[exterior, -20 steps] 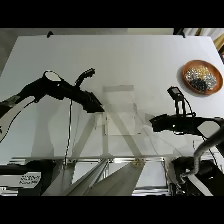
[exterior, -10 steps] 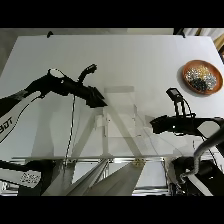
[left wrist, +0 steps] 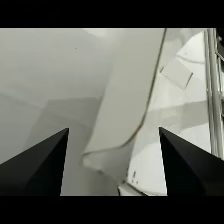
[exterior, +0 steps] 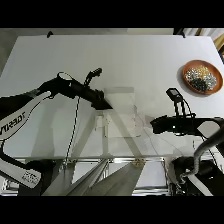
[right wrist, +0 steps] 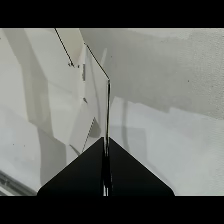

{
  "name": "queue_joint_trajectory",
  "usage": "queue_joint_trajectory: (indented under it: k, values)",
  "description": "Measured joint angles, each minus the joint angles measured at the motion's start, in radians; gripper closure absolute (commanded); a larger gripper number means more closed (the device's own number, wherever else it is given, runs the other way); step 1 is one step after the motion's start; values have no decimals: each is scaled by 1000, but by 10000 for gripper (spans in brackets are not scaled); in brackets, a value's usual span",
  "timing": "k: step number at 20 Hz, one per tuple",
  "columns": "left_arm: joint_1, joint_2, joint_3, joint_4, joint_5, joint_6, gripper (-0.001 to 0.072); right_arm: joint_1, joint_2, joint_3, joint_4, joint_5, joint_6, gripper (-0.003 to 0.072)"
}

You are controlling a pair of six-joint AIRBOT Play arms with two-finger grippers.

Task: Fold the box and place the chain.

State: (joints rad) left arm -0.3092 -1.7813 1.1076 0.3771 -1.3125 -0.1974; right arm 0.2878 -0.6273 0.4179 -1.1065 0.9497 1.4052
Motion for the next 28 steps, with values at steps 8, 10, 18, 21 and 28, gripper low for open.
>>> queue_joint_trajectory:
  k: [8, 10, 18, 21, 28]
  values:
    - [-22, -4, 2, 95, -18, -16, 274, 0, 0, 0, 0, 0, 0, 669]
    - [-16, -4, 2, 79, -27, -6, 303, 0, 0, 0, 0, 0, 0, 669]
    - [-20, -4, 2, 40, -30, 45, 700, 0, 0, 0, -1, 2, 0, 669]
    - [-21, -4, 2, 55, -32, 57, 704, 0, 0, 0, 0, 2, 0, 669]
    - [-21, 12, 2, 73, 5, 105, 705, 0, 1, 0, 16, 2, 0, 360]
